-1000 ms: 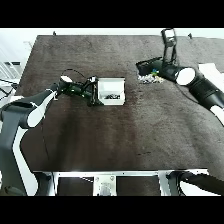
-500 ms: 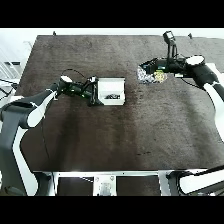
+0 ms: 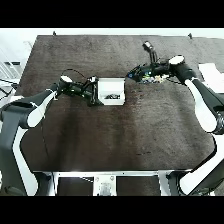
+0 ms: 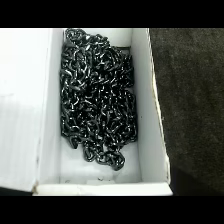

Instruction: Fold the box and place the chain.

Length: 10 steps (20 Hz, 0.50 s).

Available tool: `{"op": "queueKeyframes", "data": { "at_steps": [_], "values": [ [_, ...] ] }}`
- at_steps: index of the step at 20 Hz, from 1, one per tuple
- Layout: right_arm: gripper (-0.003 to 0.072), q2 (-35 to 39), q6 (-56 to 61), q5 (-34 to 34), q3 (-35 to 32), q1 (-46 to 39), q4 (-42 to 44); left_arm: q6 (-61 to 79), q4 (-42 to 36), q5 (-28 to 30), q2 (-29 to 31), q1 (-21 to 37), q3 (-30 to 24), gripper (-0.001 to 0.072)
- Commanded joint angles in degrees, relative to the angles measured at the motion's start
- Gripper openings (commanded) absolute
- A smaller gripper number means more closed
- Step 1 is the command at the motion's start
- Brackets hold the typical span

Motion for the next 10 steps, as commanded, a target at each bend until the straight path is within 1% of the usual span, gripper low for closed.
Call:
{"op": "queueKeyframes", "data": {
  "at_steps": [1,3,7,10],
  "values": [
    [0.0242,-0.68,0.42,1.07,0.66,2.67,-5.25,0.0,0.0,0.02,0.02,0.04,0.0,0.0407],
    [0.0238,-0.66,0.37,2.73,0.94,3.23,-5.31,0.0,0.0,0.02,0.04,0.04,0.0,0.0408],
    [0.0224,-0.63,0.39,10.71,4.11,3.37,-5.27,0.0,0.0,0.02,0.02,0.04,0.0,0.0407],
    [0.0241,-0.59,0.44,13.0,5.18,4.17,-5.25,0.0,0.0,0.02,0.04,0.04,0.0,0.0407]
  ]
}}
